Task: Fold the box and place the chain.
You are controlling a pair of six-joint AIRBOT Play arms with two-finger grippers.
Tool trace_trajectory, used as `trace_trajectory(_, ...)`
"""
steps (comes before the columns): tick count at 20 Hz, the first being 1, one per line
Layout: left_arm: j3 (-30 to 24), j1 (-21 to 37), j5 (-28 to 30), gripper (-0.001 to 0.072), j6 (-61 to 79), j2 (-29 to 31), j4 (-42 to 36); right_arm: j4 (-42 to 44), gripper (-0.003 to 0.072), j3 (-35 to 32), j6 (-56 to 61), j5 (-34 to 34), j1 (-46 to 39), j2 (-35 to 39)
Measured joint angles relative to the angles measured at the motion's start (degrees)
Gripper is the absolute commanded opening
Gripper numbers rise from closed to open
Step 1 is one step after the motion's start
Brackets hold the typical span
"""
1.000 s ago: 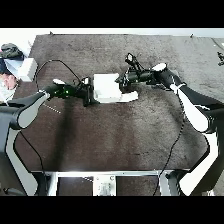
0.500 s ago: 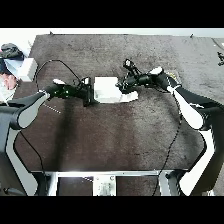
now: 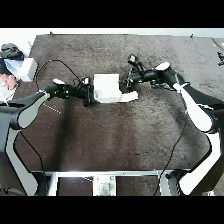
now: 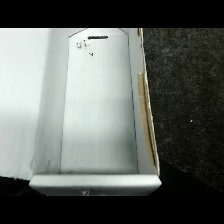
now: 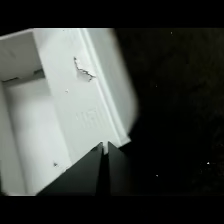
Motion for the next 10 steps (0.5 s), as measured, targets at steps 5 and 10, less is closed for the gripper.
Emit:
trace_trajectory(5,0.0,0.0,0.0,0.0417,0.0,0.0,0.0,-5.9,0.0418,-0.1,0.1,11.5,-2.1,4.2)
trace_trajectory(10,0.0,0.0,0.0,0.0417,0.0,0.0,0.0,-16.8,0.0708,-3.0,0.2,8.2,0.7,5.2)
